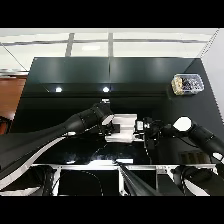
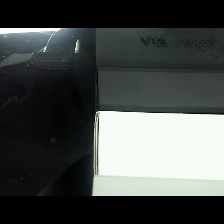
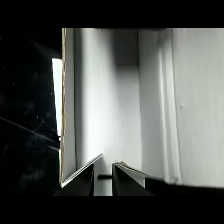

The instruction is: Fold the box and place the chain.

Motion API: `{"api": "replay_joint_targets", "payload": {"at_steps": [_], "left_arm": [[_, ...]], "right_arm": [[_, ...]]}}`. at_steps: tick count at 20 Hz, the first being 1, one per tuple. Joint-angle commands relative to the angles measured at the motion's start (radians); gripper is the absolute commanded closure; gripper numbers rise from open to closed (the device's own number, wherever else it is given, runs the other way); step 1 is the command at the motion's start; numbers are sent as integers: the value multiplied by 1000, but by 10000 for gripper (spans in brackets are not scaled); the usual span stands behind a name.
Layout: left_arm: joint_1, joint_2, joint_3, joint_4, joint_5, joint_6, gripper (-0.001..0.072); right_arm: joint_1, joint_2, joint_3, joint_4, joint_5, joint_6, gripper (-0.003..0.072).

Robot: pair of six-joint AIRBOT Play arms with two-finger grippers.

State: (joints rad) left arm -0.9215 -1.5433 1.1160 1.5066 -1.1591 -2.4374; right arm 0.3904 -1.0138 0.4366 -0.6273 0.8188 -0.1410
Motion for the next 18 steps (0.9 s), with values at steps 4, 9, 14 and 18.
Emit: {"api": "replay_joint_targets", "payload": {"at_steps": [4, 9, 14, 18], "left_arm": [[1, -1, 0, -1, 6, 0, 682], [1, -1, 0, -1, 6, 0, 682], [1, -1, 0, -2, 5, 0, 682], [1, -1, 0, -2, 5, 0, 682]], "right_arm": [[62, -43, -3, 95, -118, 3, 557], [62, -43, -3, 92, -117, 3, 557], [62, -43, -3, 92, -131, 25, 465], [62, -43, -3, 91, -136, 26, 627]]}}
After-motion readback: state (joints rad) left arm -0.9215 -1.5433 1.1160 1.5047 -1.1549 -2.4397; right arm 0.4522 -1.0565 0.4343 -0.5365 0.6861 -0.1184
